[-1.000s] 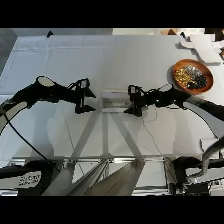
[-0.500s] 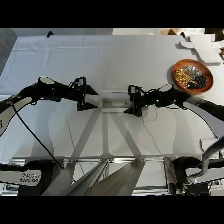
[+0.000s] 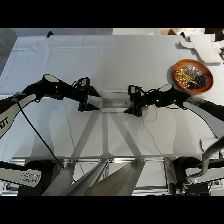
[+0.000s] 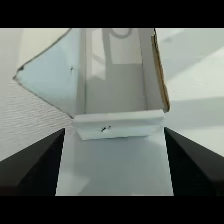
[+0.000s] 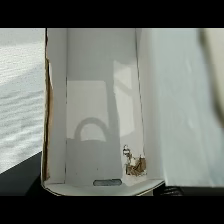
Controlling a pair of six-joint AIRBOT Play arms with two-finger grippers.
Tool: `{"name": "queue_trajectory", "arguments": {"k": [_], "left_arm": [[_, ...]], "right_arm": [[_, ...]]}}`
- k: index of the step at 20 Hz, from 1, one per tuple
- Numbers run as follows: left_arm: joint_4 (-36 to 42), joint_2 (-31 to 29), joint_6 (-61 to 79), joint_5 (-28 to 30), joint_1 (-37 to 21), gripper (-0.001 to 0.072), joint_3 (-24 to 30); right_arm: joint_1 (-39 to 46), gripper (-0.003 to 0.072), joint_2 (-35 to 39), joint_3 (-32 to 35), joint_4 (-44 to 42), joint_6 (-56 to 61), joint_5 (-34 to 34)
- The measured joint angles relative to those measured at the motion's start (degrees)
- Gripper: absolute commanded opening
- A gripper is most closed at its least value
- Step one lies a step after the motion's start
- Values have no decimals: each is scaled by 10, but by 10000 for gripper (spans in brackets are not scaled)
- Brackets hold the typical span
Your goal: Fold the box and place the chain.
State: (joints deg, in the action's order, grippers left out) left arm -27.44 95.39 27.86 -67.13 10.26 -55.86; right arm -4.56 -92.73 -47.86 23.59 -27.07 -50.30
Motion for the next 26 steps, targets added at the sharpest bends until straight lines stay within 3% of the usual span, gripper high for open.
{"name": "queue_trajectory", "arguments": {"k": [20,21,22,23,26], "left_arm": [[11,24,-23,75,60,691,-2],[9,24,-23,76,61,653,-2],[8,24,-23,77,62,543,-2],[7,24,-23,77,63,490,-2],[5,24,-23,79,65,489,-2]], "right_arm": [[0,427,0,0,0,0,-1],[0,427,0,0,0,0,-1],[0,427,0,0,0,0,-1],[0,427,0,0,0,0,0],[0,427,0,0,0,0,1]]}}
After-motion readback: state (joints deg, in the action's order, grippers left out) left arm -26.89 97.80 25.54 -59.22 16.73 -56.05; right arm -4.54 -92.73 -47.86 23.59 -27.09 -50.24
